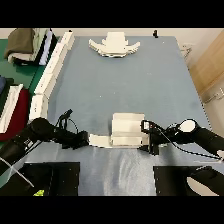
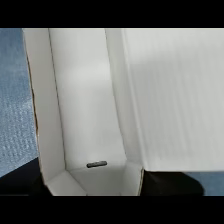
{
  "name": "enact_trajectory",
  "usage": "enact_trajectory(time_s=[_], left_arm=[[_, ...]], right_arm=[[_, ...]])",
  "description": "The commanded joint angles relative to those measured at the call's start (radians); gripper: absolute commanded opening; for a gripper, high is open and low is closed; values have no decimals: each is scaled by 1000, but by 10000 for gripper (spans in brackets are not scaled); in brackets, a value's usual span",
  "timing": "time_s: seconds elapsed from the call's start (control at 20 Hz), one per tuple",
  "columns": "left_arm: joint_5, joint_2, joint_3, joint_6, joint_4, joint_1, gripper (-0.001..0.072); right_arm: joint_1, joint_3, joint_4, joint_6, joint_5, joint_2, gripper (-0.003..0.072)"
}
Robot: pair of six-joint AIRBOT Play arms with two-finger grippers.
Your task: Fold the box.
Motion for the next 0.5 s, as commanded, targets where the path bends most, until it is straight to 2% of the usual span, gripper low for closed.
enact_trajectory(time_s=[0.0,0.05,0.25,0.45], left_arm=[[50,-5,-63,3,-78,2,15],[71,-4,-76,10,-97,2,15],[158,-5,-108,198,-318,2,15],[188,-4,-108,299,-405,1,15]], right_arm=[[0,1,0,0,0,1,604],[0,1,0,0,0,1,604],[0,1,0,0,0,1,604],[0,1,0,0,0,1,604]])
